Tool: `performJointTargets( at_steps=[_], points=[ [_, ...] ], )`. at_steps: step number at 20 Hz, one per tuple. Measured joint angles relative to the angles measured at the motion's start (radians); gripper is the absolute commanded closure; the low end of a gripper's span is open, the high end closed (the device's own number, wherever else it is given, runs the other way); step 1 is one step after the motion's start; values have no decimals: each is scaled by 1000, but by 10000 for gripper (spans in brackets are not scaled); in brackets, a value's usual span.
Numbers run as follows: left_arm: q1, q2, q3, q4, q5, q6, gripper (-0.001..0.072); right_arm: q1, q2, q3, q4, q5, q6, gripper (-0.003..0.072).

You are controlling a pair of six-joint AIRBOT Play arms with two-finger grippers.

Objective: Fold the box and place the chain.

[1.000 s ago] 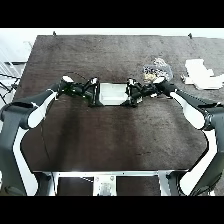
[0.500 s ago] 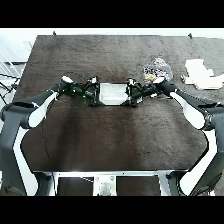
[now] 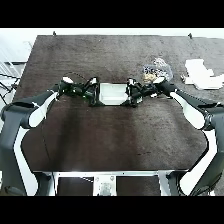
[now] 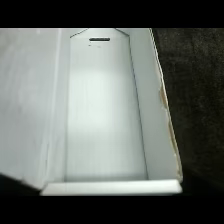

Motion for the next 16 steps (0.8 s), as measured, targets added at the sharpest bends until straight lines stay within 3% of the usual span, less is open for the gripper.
performJointTargets(
  at_steps=[16],
  points=[
    [-1,0,0,19,14,0,207,0,0,0,0,0,-1,117]
  ],
)
